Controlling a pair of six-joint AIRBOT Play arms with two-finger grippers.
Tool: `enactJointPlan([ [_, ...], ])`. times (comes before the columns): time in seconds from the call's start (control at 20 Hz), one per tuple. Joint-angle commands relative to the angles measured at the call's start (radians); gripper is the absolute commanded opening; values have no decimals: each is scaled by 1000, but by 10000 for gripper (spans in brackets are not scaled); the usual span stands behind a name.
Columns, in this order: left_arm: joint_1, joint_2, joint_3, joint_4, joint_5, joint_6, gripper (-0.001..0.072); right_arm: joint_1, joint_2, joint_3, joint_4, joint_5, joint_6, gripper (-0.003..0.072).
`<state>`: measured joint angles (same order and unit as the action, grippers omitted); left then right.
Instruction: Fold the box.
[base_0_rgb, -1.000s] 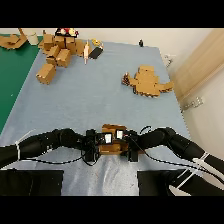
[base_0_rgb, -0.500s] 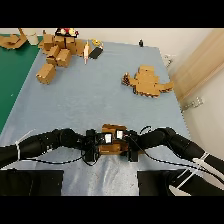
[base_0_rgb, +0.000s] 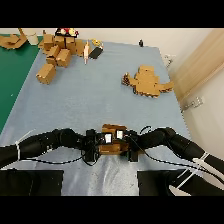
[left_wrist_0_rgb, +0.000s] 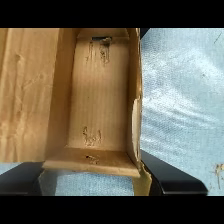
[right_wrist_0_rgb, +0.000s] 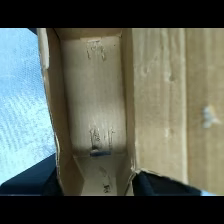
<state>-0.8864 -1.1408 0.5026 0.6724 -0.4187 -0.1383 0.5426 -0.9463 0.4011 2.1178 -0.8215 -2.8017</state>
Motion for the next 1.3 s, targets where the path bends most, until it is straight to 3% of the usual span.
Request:
enactJointPlan([
  [0.0,1,0,1,0,0,0,589,0,8,3,29,-30,1,640],
  [0.05,1,0,1,0,0,0,589,0,25,10,1,-77,2,718],
  [0.2,1,0,1,0,0,0,589,-1,101,28,-137,-117,164,718],
  [0.35,1,0,1,0,0,0,589,-1,196,61,-314,-240,318,718],
  [0.55,1,0,1,0,0,0,589,-1,296,70,-393,-385,568,716],
  [0.8,1,0,1,0,0,0,589,-1,361,70,-214,-519,1040,715],
  [0.95,1,0,1,0,0,0,589,0,364,69,-48,-523,1184,715],
  [1.25,1,0,1,0,0,0,589,0,360,69,-6,-355,1307,714],
])
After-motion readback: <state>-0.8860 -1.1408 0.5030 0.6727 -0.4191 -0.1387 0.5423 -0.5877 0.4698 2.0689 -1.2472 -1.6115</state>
